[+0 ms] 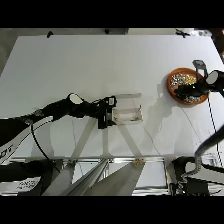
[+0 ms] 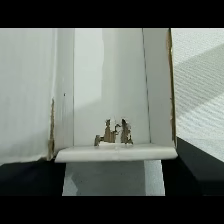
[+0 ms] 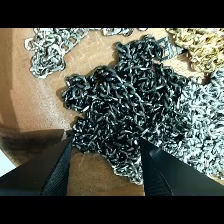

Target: Fold the box and place the chain.

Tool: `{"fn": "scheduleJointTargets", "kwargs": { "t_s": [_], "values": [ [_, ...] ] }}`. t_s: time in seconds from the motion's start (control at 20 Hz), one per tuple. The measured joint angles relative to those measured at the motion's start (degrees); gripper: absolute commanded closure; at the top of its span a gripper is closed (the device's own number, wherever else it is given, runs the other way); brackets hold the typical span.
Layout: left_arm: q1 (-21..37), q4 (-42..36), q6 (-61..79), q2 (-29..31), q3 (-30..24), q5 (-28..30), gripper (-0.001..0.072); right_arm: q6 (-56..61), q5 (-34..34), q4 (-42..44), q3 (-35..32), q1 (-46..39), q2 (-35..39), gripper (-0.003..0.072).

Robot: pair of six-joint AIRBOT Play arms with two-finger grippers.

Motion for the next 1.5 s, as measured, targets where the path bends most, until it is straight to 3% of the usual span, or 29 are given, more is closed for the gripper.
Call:
{"fn": "scheduleJointTargets", "kwargs": {
  "t_s": [0.15, 0.25, 0.35, 0.45, 0.6, 0.65, 0.7, 1.05, 1.5],
  "values": [
    [0.0, 0.0, 0.0, 0.0, 0.0, 0.0, 0.0343, 0.0, 0.8, 0.0, 0.0, 0.0, -0.7, 0.0294],
    [0.0, 0.0, 0.0, 0.0, 0.0, 0.0, 0.0343, 0.0, 1.2, 0.1, 0.0, 0.0, -1.4, 0.0396],
    [0.0, 0.0, 0.0, 0.0, 0.0, 0.0, 0.0343, 0.0, 1.5, 0.2, 0.0, 0.0, -1.9, 0.0413],
    [0.0, 0.0, 0.0, 0.0, 0.0, 0.0, 0.0343, 0.0, 1.6, 0.2, 0.0, 0.0, -2.2, 0.0526],
    [0.0, 0.0, 0.0, 0.0, 0.0, 0.0, 0.0343, 0.0, 1.5, 0.2, 0.0, 0.0, -2.4, 0.0552],
    [0.0, 0.0, 0.0, 0.0, 0.0, 0.0, 0.0343, 0.0, 1.5, 0.2, 0.0, 0.0, -2.4, 0.0642],
    [0.0, 0.0, 0.0, 0.0, 0.0, 0.0, 0.0343, 0.0, 1.5, 0.2, 0.0, 0.0, -2.4, 0.0678],
    [0.0, 0.0, 0.0, 0.0, 0.0, 0.0, 0.0343, -0.2, 2.1, 0.0, 0.0, 0.0, -0.5, 0.0679],
    [0.0, 0.0, 0.0, 0.0, 0.0, 0.0, 0.0343, -1.7, 3.2, -0.4, 0.0, 0.0, 9.1, 0.0679]
  ]
}}
